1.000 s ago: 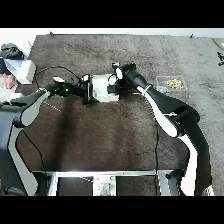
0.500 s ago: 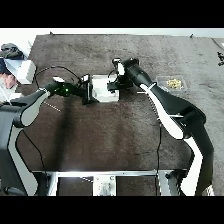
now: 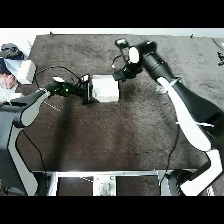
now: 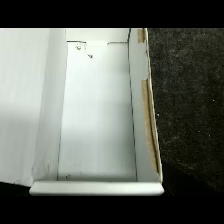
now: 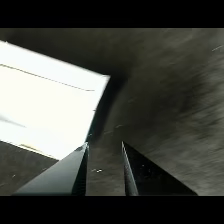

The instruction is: Fold the box and place the chain.

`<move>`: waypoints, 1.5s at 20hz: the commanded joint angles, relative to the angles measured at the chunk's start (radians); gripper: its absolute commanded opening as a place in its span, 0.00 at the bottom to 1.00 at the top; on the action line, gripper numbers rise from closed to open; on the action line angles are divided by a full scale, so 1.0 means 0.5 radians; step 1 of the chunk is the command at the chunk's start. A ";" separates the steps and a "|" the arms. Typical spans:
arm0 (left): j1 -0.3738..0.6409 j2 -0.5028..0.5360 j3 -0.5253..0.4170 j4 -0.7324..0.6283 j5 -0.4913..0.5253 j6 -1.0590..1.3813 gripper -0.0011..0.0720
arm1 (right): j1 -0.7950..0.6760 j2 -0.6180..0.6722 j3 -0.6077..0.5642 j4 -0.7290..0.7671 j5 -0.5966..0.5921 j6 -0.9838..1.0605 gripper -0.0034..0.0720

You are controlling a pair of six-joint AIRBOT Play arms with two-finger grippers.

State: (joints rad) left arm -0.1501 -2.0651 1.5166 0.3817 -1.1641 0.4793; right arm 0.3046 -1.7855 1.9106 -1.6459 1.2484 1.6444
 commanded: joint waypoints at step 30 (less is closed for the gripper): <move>0.000 0.002 0.000 0.001 0.002 -0.001 0.49 | -1.231 -0.032 -0.664 0.558 -0.397 -0.845 0.44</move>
